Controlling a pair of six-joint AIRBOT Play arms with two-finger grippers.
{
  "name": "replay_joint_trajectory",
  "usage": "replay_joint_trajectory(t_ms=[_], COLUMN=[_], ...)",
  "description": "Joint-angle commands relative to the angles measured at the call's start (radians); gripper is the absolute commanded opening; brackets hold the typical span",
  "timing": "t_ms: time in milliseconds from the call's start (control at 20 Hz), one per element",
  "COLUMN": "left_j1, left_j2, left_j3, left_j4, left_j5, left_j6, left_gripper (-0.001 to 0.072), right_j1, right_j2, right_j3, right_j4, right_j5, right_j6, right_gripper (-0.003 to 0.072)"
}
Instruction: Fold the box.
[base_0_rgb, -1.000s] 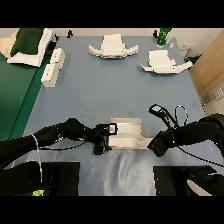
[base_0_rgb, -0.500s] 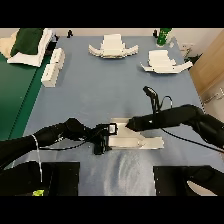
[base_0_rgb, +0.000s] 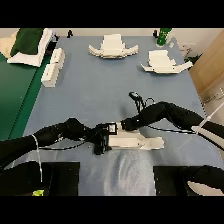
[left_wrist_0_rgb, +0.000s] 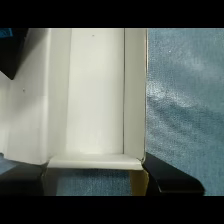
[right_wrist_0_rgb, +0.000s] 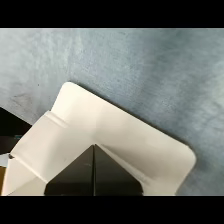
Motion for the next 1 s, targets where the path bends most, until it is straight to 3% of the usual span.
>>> replay_joint_trajectory(t_ms=[0,250,500,700,800,850,950], left_j1=[0.0,0.0,0.0,0.0,0.0,0.0,0.0], left_j2=[0.0,0.0,0.0,0.0,0.0,0.0,0.0], left_j3=[0.001,0.001,0.001,0.001,0.001,0.001,0.001], left_j4=[0.001,0.001,0.001,0.001,0.001,0.001,0.001], left_j5=[0.0,0.0,0.0,0.0,0.0,0.0,0.0], left_j6=[0.003,0.003,0.003,0.003,0.003,0.003,0.003], left_gripper=[0.0383,0.0383,0.0383,0.0383,0.0383,0.0383,0.0383], right_j1=[0.009,0.008,0.01,0.011,0.011,0.013,0.013], right_j2=[-0.022,0.091,0.367,0.607,0.693,0.729,0.756], right_j3=[0.002,0.019,0.009,-0.091,-0.157,-0.191,-0.257], right_j4=[-0.005,-0.024,-0.153,-0.166,-0.213,-0.242,-0.299], right_j5=[0.005,-0.038,-0.258,-0.462,-0.504,-0.506,-0.449], right_j6=[-0.039,-0.055,-0.102,-0.301,-0.31,-0.346,-0.487], right_gripper=[0.0001,0.0001,0.0001,0.0002,0.0013,0.0108,0.0465])
